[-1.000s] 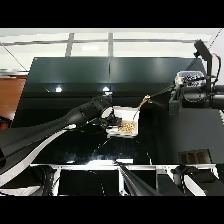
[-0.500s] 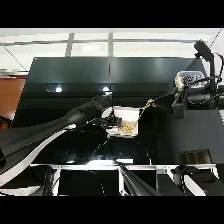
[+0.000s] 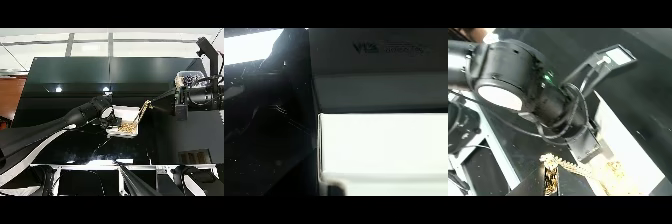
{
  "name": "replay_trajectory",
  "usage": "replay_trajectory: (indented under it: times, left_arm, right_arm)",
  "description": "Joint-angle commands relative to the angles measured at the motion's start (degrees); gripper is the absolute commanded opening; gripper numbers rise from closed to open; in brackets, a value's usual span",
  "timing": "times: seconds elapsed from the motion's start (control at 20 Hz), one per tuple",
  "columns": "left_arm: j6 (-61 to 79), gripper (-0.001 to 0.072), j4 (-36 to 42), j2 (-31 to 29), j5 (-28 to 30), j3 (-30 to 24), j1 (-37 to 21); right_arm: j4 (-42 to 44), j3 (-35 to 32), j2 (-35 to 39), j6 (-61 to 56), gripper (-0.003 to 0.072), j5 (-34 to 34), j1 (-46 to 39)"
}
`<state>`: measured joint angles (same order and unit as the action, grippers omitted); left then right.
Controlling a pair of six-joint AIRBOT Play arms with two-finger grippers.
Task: Fold the box and place the chain.
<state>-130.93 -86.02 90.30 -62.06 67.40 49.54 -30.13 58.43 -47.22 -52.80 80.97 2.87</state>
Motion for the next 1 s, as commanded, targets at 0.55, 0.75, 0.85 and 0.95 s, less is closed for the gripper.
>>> replay_trajectory:
  times: [0.55,0.75,0.85,0.95]
  left_arm:
    - [0.02,0.0031,-0.02,0.02,0.0,0.0,0.0]
    - [0.24,0.0031,1.14,0.04,-0.83,0.0,-0.02]
    - [0.22,0.0031,1.07,0.04,-1.62,0.0,-0.22]
    - [-0.11,0.0031,1.25,0.04,-1.68,0.02,-0.81]
  right_arm:
    - [-7.87,-13.57,-2.64,-1.95,0.0208,-15.69,7.5]
    - [-12.52,-13.51,-2.62,-2.12,0.0372,-16.9,7.13]
    - [-12.5,-13.51,-2.62,-2.12,0.0372,-16.94,5.51]
    - [-12.04,-13.51,-2.62,-2.1,0.0372,-17.55,4.2]
